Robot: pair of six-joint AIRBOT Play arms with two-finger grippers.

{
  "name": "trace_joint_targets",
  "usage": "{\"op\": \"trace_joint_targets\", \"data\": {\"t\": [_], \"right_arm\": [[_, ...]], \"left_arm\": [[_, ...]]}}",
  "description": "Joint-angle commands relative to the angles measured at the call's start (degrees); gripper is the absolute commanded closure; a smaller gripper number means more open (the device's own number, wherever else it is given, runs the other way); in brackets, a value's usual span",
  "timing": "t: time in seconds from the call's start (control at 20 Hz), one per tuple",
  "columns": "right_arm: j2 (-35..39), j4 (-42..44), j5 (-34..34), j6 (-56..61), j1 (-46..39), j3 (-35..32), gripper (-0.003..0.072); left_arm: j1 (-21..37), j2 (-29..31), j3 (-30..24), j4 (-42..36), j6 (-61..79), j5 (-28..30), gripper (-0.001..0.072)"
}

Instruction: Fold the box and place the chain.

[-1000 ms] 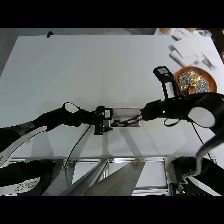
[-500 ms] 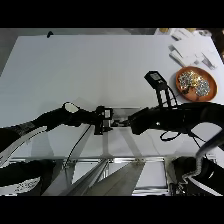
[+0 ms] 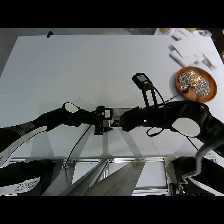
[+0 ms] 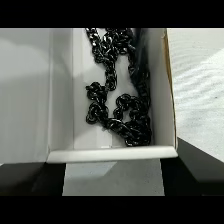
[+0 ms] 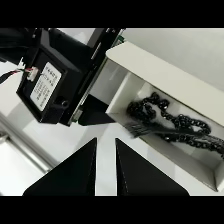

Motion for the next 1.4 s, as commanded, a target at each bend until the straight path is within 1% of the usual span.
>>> {"op": "trace_joint_targets", "data": {"t": [0.0,0.15,0.3,0.4,0.45,0.5,0.55,0.65,0.8,0.85,0.9,0.95,1.0,1.05,1.1,1.2,1.25,1.3,1.35], "right_arm": [[-0.35,-0.20,-0.96,-1.88,-1.79,1.49,0.0544],[2.47,-0.50,1.22,-4.26,-8.11,4.57,0.0556],[3.32,-3.06,6.73,-5.11,-16.98,5.31,0.0663],[2.34,-6.01,12.15,-7.43,-22.40,5.20,0.0668],[1.84,-7.37,13.66,-10.56,-24.35,4.74,0.0668],[1.57,-8.22,13.86,-15.56,-26.01,3.74,0.0670],[1.42,-7.80,13.07,-24.50,-27.47,1.97,0.0670],[1.33,-6.05,11.23,-44.50,-28.98,-2.73,0.0670],[1.09,-3.21,9.92,-79.10,-28.98,-10.38,0.0666],[0.85,-1.55,8.33,-87.06,-28.98,-12.46,0.0580],[0.48,0.90,5.75,-91.69,-28.98,-14.47,0.0322],[-0.15,3.10,3.48,-94.86,-28.98,-15.78,0.0194],[-0.85,5.16,1.75,-97.53,-28.98,-16.63,0.0196],[-1.64,7.48,0.61,-99.43,-28.98,-17.03,0.0237],[-2.54,9.84,0.24,-101.24,-28.98,-17.05,0.0295],[-4.74,15.26,0.07,-105.90,-28.98,-17.05,0.0324],[-6.01,17.49,0.09,-108.00,-28.98,-17.05,0.0386],[-7.34,19.26,-0.11,-109.53,-28.98,-17.05,0.0419],[-8.70,20.52,-0.35,-110.36,-28.98,-17.05,0.0419]], "left_arm": [[0.04,0.02,-0.02,0.02,0.02,0.02,0.0639],[0.07,0.02,-0.02,0.02,0.02,0.02,0.0639],[0.04,0.02,-0.02,0.02,0.02,0.02,0.0639],[0.04,0.02,-0.02,0.02,0.02,0.02,0.0639],[0.04,0.02,-0.02,0.04,0.02,0.00,0.0639],[0.04,0.02,-0.02,0.02,0.02,0.02,0.0639],[0.07,0.02,-0.02,0.02,0.02,0.02,0.0639],[0.04,0.02,-0.02,0.02,0.02,0.02,0.0639],[0.04,0.02,-0.02,0.02,0.02,0.02,0.0639],[0.07,0.02,-0.02,0.02,0.02,0.02,0.0639],[0.04,0.02,-0.02,0.02,0.02,0.00,0.0639],[0.04,0.02,-0.02,0.02,0.02,0.02,0.0639],[0.04,0.02,-0.02,0.02,0.02,0.02,0.0639],[0.04,0.02,-0.02,0.02,0.02,0.02,0.0639],[0.07,0.02,-0.02,0.02,0.02,0.02,0.0639],[0.04,0.02,-0.02,0.02,0.02,0.02,0.0639],[0.04,0.02,-0.02,0.02,0.02,0.02,0.0639],[0.07,0.02,-0.02,0.02,0.02,0.02,0.0639],[0.04,0.02,-0.02,0.02,0.02,0.02,0.0639]]}}
